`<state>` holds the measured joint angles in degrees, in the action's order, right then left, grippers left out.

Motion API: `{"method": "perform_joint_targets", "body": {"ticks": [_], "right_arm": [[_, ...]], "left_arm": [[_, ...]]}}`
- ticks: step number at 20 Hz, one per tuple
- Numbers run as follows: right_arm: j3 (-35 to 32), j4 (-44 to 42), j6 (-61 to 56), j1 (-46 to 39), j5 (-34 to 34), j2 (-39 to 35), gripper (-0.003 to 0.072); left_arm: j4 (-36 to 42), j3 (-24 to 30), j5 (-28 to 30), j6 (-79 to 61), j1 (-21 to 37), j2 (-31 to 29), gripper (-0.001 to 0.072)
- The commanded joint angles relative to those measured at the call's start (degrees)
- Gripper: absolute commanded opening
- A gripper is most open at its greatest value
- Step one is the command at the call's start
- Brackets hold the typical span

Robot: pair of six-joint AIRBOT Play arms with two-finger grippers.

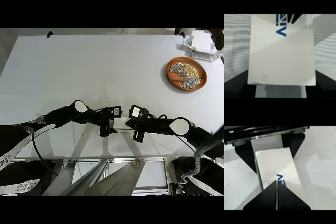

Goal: Fold the box and place the chain.

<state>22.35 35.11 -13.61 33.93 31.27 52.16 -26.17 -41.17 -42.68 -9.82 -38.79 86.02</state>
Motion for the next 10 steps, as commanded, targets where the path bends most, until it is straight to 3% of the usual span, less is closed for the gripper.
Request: {"method": "perform_joint_targets", "body": {"ticks": [1, 10], "right_arm": [[-1.7, -1.1, 0.5, 0.0, -1.2, 0.0, 0.0017], [-8.4, -4.4, 6.7, 0.0, -3.6, 0.0, 0.0016]], "left_arm": [[0.0, 0.0, 0.0, 0.0, 0.0, 0.0, 0.0435], [0.0, 0.0, 0.0, 0.0, 0.0, 0.0, 0.0435]]}}
